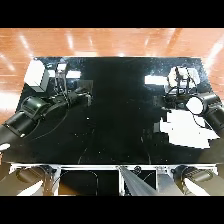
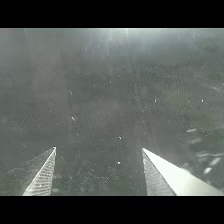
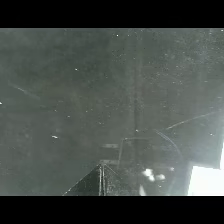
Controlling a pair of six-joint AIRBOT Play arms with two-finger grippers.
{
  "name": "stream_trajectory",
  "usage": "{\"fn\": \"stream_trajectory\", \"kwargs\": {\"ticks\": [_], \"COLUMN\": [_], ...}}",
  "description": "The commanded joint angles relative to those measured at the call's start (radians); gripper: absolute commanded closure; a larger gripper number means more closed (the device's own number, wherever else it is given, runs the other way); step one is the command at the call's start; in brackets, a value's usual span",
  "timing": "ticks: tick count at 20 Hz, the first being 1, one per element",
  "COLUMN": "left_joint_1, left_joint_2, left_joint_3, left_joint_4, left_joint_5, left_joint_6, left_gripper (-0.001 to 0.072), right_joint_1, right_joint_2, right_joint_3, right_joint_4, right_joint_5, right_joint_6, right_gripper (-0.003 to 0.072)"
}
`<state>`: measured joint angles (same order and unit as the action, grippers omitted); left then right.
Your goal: Fold the box and place the chain.
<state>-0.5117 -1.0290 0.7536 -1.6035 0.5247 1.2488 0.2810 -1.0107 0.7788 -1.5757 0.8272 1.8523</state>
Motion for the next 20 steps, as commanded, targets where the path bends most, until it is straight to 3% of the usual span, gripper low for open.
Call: {"fn": "stream_trajectory", "kwargs": {"ticks": [1, 5, 6, 7, 9, 11, 14, 16, 18, 20], "left_joint_1": [-0.001, 0.0, 0.0, 0.0, 0.0, 0.0, 0.0, 0.0, 0.0, 0.0], "left_joint_2": [-0.035, -0.035, -0.035, -0.035, -0.035, -0.035, -0.035, -0.035, -0.035, -0.035], "left_joint_3": [0.0, 0.0, 0.0, 0.0, 0.0, 0.0, 0.0, 0.0, 0.0, 0.0], "left_joint_4": [-0.06, -0.059, -0.059, -0.059, -0.06, -0.06, -0.06, -0.064, -0.068, -0.085], "left_joint_5": [0.006, 0.026, 0.027, 0.026, 0.026, 0.029, 0.05, 0.072, 0.098, 0.118], "left_joint_6": [0.0, 0.0, 0.0, 0.0, 0.0, 0.0, 0.0, 0.0, 0.0, 0.0], "left_gripper": [0.0083, 0.0083, 0.0084, 0.0084, 0.0083, 0.0083, 0.0083, 0.0084, 0.0083, 0.0083], "right_joint_1": [0.0, 0.0, 0.0, 0.0, -0.004, -0.072, -0.377, -0.654, -0.935, -1.178], "right_joint_2": [0.0, 0.0, 0.0, 0.0, 0.0, 0.0, 0.0, 0.0, -0.018, -0.075], "right_joint_3": [0.0, 0.0, 0.0, 0.0, 0.009, 0.07, 0.171, 0.195, 0.196, 0.205], "right_joint_4": [0.033, 0.039, 0.039, 0.039, 0.042, 0.004, -0.091, -0.143, 0.024, 0.337], "right_joint_5": [-0.028, -0.028, -0.027, -0.021, 0.0, 0.096, 0.22, 0.175, 0.165, 0.277], "right_joint_6": [0.011, 0.014, 0.015, 0.015, 0.014, -0.007, -0.101, -0.097, -0.241, -0.63], "right_gripper": [0.0657, 0.0654, 0.051, -0.0006, -0.0034, -0.0034, -0.0034, -0.0034, -0.0034, -0.0034]}}
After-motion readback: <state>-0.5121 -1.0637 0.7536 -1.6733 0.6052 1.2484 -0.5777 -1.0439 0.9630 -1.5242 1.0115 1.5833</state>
